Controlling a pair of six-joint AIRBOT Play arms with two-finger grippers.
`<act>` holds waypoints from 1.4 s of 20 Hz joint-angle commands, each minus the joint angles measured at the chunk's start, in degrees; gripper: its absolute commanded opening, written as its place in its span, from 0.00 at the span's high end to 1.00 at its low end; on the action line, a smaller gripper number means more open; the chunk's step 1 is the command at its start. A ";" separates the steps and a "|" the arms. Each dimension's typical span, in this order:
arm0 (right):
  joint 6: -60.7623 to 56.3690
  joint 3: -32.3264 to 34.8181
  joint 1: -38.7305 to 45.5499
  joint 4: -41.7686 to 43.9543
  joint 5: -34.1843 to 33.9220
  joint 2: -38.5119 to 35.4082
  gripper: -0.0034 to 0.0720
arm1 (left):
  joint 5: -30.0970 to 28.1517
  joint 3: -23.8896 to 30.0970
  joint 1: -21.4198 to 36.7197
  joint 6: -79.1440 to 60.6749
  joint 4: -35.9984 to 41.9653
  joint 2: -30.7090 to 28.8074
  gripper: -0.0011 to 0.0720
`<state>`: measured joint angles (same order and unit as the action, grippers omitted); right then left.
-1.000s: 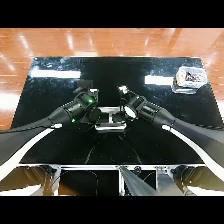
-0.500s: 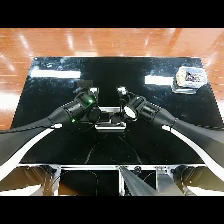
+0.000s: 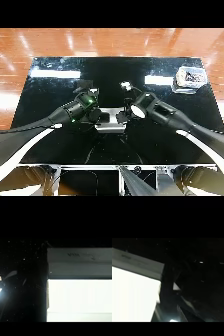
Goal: Fold the box and place the chain.
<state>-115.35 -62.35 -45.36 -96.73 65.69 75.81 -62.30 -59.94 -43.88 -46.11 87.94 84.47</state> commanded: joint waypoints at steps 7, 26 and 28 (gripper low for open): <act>2.82 1.77 4.68 -20.85 14.75 -23.45 0.30 | 0.04 -0.04 0.02 0.07 -0.07 0.02 0.96; 16.65 -27.76 64.24 23.08 -14.43 23.65 0.03 | 1.86 -0.04 0.02 0.07 -0.07 0.02 0.96; 12.04 -31.58 64.61 26.40 -13.62 27.10 0.03 | 2.64 -0.04 0.02 0.07 -0.07 0.02 0.96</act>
<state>-100.09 -86.56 17.19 -79.75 49.19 96.01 -60.77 -59.94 -43.88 -46.06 87.92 84.44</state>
